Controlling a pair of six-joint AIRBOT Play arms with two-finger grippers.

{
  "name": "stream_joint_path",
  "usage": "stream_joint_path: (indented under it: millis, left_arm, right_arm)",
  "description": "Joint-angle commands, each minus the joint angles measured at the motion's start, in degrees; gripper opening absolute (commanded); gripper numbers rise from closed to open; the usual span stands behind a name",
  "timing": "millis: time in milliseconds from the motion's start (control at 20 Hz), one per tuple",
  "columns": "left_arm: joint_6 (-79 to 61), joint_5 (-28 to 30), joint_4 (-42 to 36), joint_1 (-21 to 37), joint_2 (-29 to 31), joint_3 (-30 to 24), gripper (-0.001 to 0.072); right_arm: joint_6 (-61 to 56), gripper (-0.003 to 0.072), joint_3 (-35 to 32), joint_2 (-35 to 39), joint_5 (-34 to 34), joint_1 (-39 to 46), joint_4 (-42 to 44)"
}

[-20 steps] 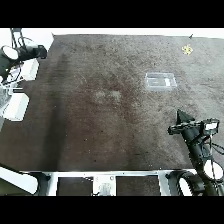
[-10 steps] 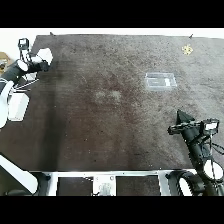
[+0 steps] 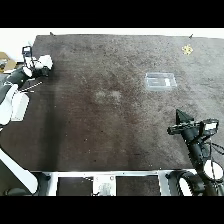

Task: Fold the box and place the chain.

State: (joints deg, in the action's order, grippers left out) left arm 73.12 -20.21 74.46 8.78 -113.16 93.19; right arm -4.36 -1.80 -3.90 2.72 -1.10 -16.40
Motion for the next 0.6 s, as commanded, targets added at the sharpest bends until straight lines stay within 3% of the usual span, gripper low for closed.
stream_joint_path:
  millis: [0, 100, 150, 200, 250, 550]
  left_arm:
    - [-0.07, 1.14, 0.59, 0.04, -0.31, -0.04, 0.0012]
    - [-0.09, 0.13, 0.59, 0.04, -0.31, -0.04, 0.0013]
    - [-0.11, -0.35, 0.61, 0.04, -0.31, -0.04, 0.0078]
    - [0.09, -0.39, 0.59, 0.04, -0.31, -0.04, 0.0458]
    - [0.55, 0.02, 0.57, 0.04, -0.31, -0.04, 0.0690]
    - [0.33, -0.90, 0.81, 0.57, 3.91, 0.87, 0.0707]
  right_arm:
    - [-0.02, 0.0005, -0.02, -0.02, 0.07, -0.04, 0.02]
    - [0.00, 0.0005, -0.02, -0.02, 0.04, -0.04, 0.02]
    - [0.00, 0.0005, -0.02, -0.02, 0.04, -0.04, 0.00]
    - [0.00, 0.0005, -0.02, -0.02, 0.04, -0.04, 0.00]
    - [0.00, 0.0005, -0.02, -0.02, 0.04, -0.04, 0.00]
    - [0.02, 0.0005, -0.02, -0.02, -0.02, -0.04, -0.02]
